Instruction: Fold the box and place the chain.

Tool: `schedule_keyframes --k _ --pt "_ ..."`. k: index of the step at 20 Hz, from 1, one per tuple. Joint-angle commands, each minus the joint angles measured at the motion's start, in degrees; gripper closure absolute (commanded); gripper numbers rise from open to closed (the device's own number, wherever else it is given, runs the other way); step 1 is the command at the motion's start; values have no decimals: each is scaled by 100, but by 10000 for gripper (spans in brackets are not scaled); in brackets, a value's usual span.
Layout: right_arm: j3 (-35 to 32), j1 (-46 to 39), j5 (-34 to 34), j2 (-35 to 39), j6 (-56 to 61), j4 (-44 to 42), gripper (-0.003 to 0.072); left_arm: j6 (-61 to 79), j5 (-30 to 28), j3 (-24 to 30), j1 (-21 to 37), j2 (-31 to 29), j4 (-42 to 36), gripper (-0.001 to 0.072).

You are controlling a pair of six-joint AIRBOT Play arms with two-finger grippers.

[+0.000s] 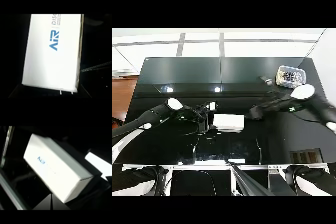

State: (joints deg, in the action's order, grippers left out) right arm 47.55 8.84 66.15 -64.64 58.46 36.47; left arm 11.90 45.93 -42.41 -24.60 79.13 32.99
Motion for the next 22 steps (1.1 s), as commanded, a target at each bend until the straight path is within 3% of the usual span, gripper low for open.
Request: schedule_keyframes --k 1,4,7,11,15,22 --pt "52 -1106 601 920 352 715 675 -737 442 -354 0 -260 455 -10" --pt "52 -1766 960 1196 350 857 675 -1659 1469 -1014 -13 -444 758 -9" --pt "48 -1856 813 1196 348 874 675 -1856 1453 -1585 -369 -151 745 -6" --pt "48 -1845 782 1193 348 863 675 -2022 1434 -2162 -769 739 745 -7" --pt "46 -1845 813 1193 348 861 675 -2118 1480 -2221 -828 1198 739 -7" --pt "20 -1845 809 1187 348 868 675 -2118 1545 -2245 -828 1202 734 -7"
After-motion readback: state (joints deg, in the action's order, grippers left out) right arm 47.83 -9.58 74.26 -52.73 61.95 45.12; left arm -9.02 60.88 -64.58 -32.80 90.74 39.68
